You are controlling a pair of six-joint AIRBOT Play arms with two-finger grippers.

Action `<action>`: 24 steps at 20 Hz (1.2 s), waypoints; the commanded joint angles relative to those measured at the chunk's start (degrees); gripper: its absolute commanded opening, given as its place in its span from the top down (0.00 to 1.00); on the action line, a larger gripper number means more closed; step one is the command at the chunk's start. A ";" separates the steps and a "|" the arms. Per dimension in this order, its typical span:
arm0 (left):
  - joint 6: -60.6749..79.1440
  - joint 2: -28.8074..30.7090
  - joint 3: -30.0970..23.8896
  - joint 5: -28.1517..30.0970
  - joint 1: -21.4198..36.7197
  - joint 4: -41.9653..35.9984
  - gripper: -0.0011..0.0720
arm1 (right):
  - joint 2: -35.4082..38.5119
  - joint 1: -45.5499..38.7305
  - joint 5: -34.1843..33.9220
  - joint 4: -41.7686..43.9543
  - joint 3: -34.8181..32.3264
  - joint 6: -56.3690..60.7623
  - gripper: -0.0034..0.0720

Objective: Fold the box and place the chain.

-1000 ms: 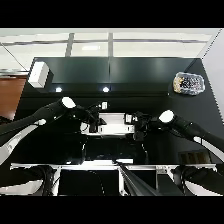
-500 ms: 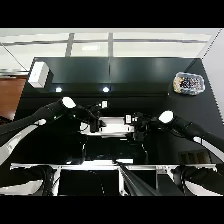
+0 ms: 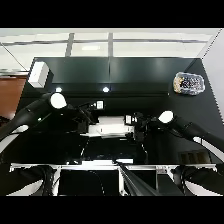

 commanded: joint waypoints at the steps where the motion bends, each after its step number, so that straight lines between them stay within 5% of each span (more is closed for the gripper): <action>1: -12.24 5.64 0.02 -10.60 0.07 5.84 0.95 | -0.04 -0.04 -0.17 0.15 -0.02 0.37 0.69; 5: -17.16 5.44 -2.93 -4.83 -1.53 -15.96 0.95 | -0.04 -0.02 -0.17 0.15 -0.02 0.37 0.69; 8: -17.03 3.28 -5.31 10.80 -3.13 -26.05 0.95 | -0.04 -0.02 -0.20 0.15 -0.02 0.37 0.69; 12: -17.03 -0.74 -5.66 29.75 -2.97 -28.98 0.95 | -0.04 -0.02 -0.17 0.15 -0.02 0.37 0.69; 14: -17.03 -4.92 -4.96 29.46 -2.91 -25.14 0.95 | -0.04 -0.04 -0.20 0.15 -0.02 0.39 0.69; 19: -18.56 -14.64 2.93 11.41 -3.02 -12.50 0.95 | -0.04 -0.02 -0.20 0.15 -0.02 0.39 0.69; 24: -23.23 -10.47 8.81 10.91 -2.89 -5.09 0.95 | -0.04 -0.04 -0.20 0.17 -0.02 0.39 0.69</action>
